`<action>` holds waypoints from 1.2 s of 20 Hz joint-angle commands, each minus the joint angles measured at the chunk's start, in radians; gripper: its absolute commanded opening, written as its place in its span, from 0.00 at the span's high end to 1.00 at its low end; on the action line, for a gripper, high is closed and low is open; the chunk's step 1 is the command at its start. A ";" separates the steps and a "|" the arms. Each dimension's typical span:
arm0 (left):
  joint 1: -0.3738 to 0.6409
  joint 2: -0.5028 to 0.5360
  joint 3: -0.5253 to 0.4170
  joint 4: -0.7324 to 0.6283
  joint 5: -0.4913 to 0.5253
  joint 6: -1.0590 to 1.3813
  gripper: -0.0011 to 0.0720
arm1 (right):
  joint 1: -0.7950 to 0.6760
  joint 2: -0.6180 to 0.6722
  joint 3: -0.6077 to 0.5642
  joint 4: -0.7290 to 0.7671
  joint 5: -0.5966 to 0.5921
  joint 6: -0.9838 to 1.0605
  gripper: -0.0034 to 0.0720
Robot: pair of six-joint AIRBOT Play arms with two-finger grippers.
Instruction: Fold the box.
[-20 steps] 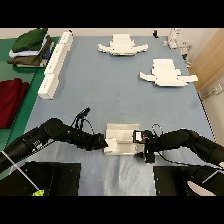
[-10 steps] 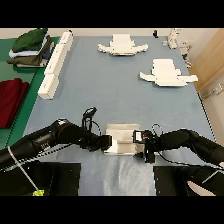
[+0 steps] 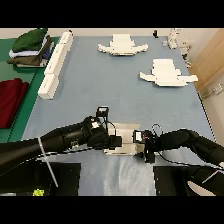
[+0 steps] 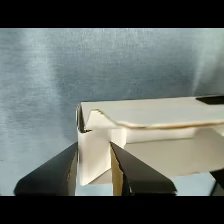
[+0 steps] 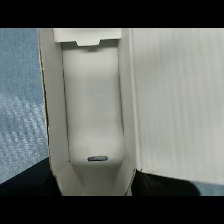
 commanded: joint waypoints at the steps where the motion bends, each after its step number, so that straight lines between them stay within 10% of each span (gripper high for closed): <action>1: -0.039 -0.094 0.096 0.106 -0.122 -0.076 0.59 | 0.000 0.000 0.000 0.000 0.000 0.000 0.31; 15: -0.077 -0.225 0.153 0.110 -0.152 -0.076 0.60 | 0.000 0.001 0.000 0.000 0.000 0.000 0.31; 17: -0.077 -0.227 0.153 0.110 -0.151 -0.078 0.95 | 0.000 0.001 0.000 0.000 0.000 0.000 0.31; 24: -0.077 -0.226 0.153 0.109 -0.151 -0.089 0.97 | 0.000 0.000 0.000 0.000 0.000 0.000 0.31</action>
